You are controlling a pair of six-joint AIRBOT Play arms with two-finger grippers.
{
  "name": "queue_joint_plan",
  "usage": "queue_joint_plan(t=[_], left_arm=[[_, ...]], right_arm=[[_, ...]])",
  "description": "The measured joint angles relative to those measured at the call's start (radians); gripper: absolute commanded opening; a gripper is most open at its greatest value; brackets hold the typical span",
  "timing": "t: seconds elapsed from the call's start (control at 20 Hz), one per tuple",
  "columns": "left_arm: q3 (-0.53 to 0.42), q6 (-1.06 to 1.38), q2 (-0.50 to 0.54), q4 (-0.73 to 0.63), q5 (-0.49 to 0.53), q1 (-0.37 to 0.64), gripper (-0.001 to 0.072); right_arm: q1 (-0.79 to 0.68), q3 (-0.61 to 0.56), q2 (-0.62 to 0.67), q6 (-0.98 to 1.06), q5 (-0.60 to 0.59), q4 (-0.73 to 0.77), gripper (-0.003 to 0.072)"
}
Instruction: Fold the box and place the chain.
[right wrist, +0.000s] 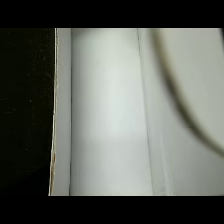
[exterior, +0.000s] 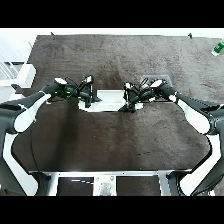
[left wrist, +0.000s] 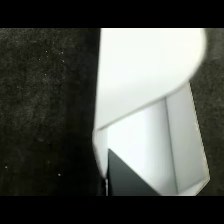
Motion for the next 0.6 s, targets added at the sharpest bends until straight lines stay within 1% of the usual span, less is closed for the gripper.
queue_joint_plan(t=[0.5,0.55,0.6], left_arm=[[0.000,0.000,0.000,0.000,0.000,0.000,0.0025],[0.000,0.000,0.000,0.000,0.000,0.000,0.0142],[0.000,0.000,0.000,0.005,0.003,0.000,0.0331]], right_arm=[[0.000,0.000,0.000,-0.002,0.001,0.000,0.0496],[0.000,0.000,0.000,-0.002,0.000,0.000,0.0497],[0.000,0.000,0.000,-0.002,0.001,0.000,0.0496]])
